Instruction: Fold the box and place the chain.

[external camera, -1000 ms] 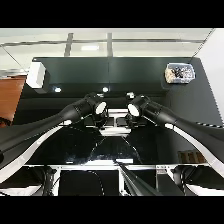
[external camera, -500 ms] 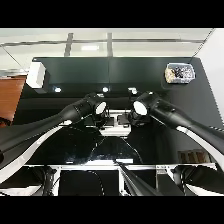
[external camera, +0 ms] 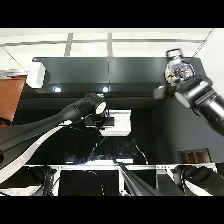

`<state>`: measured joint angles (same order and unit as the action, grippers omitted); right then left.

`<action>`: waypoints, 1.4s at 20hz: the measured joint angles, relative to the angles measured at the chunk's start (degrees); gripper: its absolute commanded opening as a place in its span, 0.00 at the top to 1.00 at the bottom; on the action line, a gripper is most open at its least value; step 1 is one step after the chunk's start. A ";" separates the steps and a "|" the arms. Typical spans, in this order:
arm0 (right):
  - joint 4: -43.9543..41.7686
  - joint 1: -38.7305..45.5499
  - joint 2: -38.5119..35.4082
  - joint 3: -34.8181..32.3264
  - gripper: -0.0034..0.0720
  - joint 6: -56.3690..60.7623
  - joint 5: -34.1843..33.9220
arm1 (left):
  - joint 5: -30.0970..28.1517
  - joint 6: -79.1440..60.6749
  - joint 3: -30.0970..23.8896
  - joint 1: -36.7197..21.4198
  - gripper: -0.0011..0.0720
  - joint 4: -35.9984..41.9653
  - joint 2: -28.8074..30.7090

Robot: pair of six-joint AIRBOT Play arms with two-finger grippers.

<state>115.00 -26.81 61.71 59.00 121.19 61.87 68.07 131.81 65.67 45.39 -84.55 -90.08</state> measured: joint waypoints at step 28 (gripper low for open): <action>-37.18 39.43 59.45 57.77 0.94 -3.78 1.86 | 0.09 0.02 0.00 0.00 0.95 0.00 0.00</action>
